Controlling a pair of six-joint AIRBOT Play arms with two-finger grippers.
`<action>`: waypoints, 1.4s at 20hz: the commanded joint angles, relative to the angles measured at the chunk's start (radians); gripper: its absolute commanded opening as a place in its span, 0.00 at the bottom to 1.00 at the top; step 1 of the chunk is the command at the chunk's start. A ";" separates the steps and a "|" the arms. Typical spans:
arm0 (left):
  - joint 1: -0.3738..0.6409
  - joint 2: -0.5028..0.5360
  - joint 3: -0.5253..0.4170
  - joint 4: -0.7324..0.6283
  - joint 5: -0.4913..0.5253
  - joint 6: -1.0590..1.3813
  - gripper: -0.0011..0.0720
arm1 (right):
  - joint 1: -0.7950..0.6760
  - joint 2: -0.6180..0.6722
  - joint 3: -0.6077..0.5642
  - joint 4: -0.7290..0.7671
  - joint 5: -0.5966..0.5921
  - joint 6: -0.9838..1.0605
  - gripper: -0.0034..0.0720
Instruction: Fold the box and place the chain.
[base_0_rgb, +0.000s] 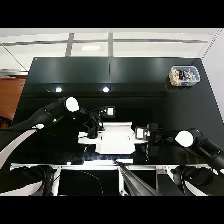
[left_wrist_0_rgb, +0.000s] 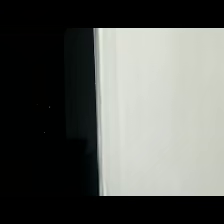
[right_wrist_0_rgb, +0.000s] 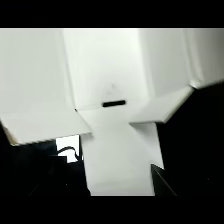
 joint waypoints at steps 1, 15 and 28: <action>-0.001 0.000 0.000 0.001 0.004 0.004 0.05 | 0.073 -0.019 0.000 0.003 -0.008 -0.003 0.98; -0.001 0.000 0.000 0.001 0.002 0.003 0.05 | 0.220 -0.068 0.000 0.117 -0.177 -0.003 0.98; -0.001 0.000 0.000 0.000 0.002 -0.004 0.05 | 0.158 -0.030 0.095 -0.013 -0.134 0.125 0.98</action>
